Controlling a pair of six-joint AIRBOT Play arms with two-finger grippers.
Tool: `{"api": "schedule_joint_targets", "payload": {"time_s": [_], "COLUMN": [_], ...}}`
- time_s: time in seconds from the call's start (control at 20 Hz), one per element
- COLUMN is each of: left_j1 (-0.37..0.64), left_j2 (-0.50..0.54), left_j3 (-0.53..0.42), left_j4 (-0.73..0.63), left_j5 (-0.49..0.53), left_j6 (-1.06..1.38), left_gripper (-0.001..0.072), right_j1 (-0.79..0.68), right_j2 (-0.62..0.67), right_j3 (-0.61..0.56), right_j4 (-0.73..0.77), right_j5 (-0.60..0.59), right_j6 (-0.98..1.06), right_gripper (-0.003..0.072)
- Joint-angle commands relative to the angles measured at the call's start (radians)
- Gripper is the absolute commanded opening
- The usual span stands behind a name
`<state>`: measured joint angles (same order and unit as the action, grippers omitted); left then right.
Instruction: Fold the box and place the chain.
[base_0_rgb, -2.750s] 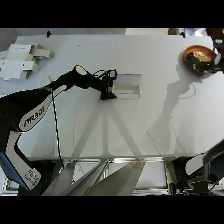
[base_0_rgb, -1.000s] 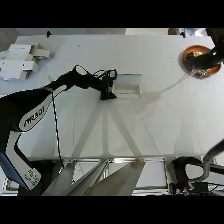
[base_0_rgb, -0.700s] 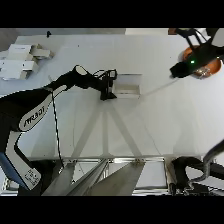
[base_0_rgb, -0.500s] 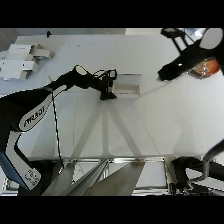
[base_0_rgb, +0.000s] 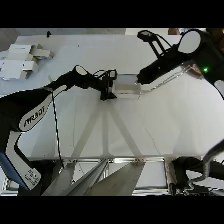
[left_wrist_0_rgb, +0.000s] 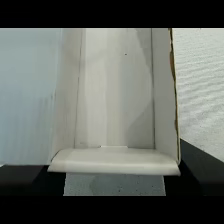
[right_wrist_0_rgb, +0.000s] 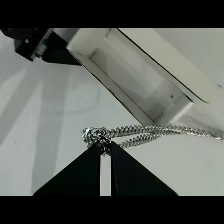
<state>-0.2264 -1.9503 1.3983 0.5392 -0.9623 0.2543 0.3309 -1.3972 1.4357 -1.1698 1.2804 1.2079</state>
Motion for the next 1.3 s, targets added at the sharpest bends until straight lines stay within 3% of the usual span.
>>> {"api": "schedule_joint_targets", "payload": {"time_s": [0.0, 0.2, 0.65, 0.95, 1.25], "left_j1": [0.0, 0.0, 0.0, 0.0, 0.0], "left_j2": [0.0, 0.0, 0.0, 0.0, 0.0], "left_j3": [0.0, 0.0, 0.0, 0.0, 0.0], "left_j4": [0.0, 0.0, 0.0, 0.0, 0.0], "left_j5": [0.0, 0.0, 0.0, 0.0, 0.0], "left_j6": [0.0, 0.0, 0.0, 0.0, 0.0], "left_gripper": [0.0281, 0.0281, 0.0281, 0.0281, 0.0281], "right_j1": [0.019, 0.019, 0.045, 0.081, 0.076], "right_j2": [-0.023, -0.052, -0.214, -0.291, -0.289], "right_j3": [0.0, 0.0, 0.0, 0.0, 0.0], "right_j4": [0.101, 0.19, 0.187, 0.169, 0.1], "right_j5": [-0.092, -0.122, -0.127, -0.223, -0.226], "right_j6": [-0.06, -0.19, -0.197, -0.186, -0.106], "right_gripper": [0.0018, 0.0016, 0.0015, 0.002, 0.0193]}}
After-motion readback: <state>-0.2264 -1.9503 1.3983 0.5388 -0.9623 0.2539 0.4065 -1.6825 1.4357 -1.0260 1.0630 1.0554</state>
